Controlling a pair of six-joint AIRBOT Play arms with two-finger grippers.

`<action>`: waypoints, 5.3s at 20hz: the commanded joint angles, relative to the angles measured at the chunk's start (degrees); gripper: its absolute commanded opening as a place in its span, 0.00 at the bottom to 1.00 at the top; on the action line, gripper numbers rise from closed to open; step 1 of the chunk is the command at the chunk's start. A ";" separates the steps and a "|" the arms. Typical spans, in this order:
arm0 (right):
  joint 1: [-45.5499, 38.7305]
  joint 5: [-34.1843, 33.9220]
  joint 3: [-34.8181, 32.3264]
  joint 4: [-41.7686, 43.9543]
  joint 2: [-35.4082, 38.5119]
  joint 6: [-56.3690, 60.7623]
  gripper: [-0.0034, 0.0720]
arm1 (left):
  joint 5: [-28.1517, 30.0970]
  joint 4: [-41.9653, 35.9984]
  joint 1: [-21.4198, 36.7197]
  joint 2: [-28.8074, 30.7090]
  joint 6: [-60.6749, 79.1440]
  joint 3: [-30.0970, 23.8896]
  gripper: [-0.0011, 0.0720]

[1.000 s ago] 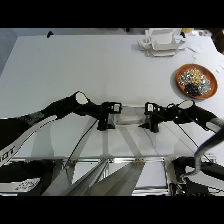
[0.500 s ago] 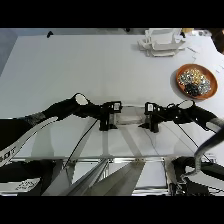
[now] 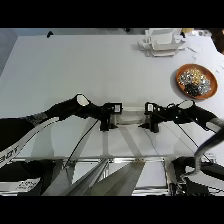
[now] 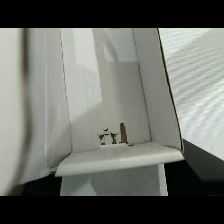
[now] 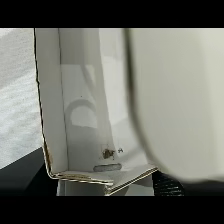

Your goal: Fold the box and place the chain.

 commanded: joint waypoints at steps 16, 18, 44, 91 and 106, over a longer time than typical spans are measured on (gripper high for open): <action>0.04 -1.25 -0.02 2.56 0.04 -0.59 0.55 | -0.70 0.26 -0.04 -0.13 0.28 -0.02 0.22; 0.04 -0.98 -0.02 2.47 0.04 -0.55 0.55 | -0.70 0.28 -0.04 -0.13 0.28 -0.02 0.22; 0.28 8.41 -0.02 -21.53 30.93 38.21 0.15 | -0.70 0.28 -0.04 -0.13 0.28 -0.02 0.22; 10.16 -0.09 -2.67 -25.31 24.13 24.30 0.25 | -0.72 0.26 -0.04 -0.11 0.28 -0.02 0.22; 10.16 0.63 -2.67 -30.86 21.40 28.59 0.13 | -0.72 0.26 -0.04 -0.13 0.28 -0.02 0.22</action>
